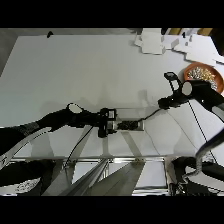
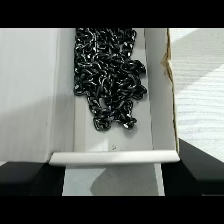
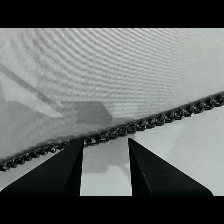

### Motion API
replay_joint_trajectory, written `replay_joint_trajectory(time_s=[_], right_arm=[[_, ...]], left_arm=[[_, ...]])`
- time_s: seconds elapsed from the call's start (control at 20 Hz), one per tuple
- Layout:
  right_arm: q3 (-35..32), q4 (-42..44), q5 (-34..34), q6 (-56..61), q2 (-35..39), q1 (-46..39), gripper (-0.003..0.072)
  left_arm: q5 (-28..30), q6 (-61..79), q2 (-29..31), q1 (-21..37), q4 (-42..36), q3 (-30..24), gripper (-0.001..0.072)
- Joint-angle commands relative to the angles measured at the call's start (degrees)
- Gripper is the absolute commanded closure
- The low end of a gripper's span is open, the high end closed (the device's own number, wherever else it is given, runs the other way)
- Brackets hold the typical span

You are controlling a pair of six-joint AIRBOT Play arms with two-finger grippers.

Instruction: Fold the box and place the chain.

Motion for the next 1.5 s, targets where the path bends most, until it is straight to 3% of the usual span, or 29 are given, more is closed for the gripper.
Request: replay_joint_trajectory(time_s=[0.0,0.15,0.25,0.3,0.6,0.8,0.95,1.2,1.45], right_arm=[[0.0,0.0,0.4,0.2,-1.8,0.0,0.039],[0.0,-0.2,1.3,1.1,-3.1,0.0,0.0396],[0.0,-0.2,1.7,1.0,-2.7,0.0,0.0613],[0.0,-0.2,2.1,0.8,-1.8,0.1,0.0665],[0.0,-0.6,6.9,0.8,12.2,1.6,0.0666],[0.0,0.9,15.2,0.8,24.3,7.7,0.0666],[0.0,6.3,17.7,0.9,31.8,13.7,0.0666],[0.0,20.9,14.5,1.0,36.7,20.9,0.0666],[0.0,22.9,4.7,3.0,33.9,27.9,0.0665]], left_arm=[[0.0,0.0,0.0,0.0,0.0,0.0,0.0699],[0.0,0.0,0.0,0.0,0.0,0.0,0.0699],[0.0,0.0,0.0,0.0,0.0,0.0,0.0699],[0.0,0.0,0.0,0.0,0.0,0.0,0.0699],[0.0,0.0,0.0,0.0,0.0,0.0,0.0699],[0.0,0.0,0.0,0.0,0.0,0.0,0.0699],[0.0,0.0,0.0,0.0,0.0,0.0,0.0699],[0.0,0.0,0.0,0.0,0.0,0.0,0.0699],[0.0,0.0,0.0,0.0,0.0,0.0,0.0699]])
